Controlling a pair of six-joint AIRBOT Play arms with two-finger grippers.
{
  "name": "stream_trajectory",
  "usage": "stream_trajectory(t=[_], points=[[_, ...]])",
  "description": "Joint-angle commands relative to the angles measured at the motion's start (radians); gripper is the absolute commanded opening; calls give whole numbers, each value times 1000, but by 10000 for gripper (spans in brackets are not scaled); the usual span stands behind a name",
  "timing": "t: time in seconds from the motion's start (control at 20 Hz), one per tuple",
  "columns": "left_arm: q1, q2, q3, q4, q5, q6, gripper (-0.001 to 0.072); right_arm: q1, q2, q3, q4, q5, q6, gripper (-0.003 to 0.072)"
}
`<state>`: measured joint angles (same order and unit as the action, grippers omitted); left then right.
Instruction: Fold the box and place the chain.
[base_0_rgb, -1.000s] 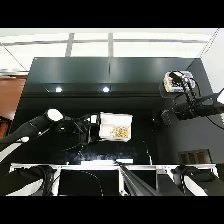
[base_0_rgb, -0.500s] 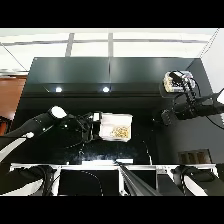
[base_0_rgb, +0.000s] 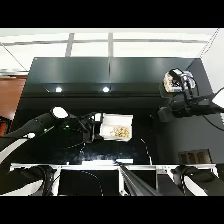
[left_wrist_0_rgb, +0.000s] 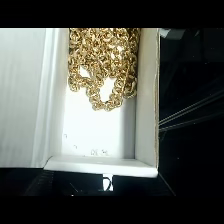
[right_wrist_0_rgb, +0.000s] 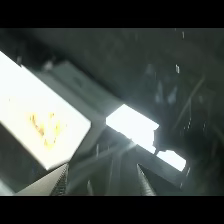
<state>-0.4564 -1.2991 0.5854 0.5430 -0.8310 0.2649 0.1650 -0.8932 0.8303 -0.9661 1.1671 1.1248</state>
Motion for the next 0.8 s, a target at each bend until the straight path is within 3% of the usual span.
stream_trajectory(t=[0.0,0.05,0.2,0.4,0.6,0.75], points=[[-1,0,1,-1,1,0,481,97,-24,-76,45,-326,18,620],[-1,0,1,-2,1,-4,481,125,-55,-72,76,-370,31,666],[-1,0,1,-2,0,-7,482,169,-193,-16,161,-393,22,666],[-1,0,1,-4,0,-17,482,223,-330,9,189,-309,-133,665],[-1,-2,1,-6,1,-31,483,246,-316,37,167,-145,-534,665],[-1,-2,1,-6,1,-31,482,246,-280,86,124,-54,-591,664]])
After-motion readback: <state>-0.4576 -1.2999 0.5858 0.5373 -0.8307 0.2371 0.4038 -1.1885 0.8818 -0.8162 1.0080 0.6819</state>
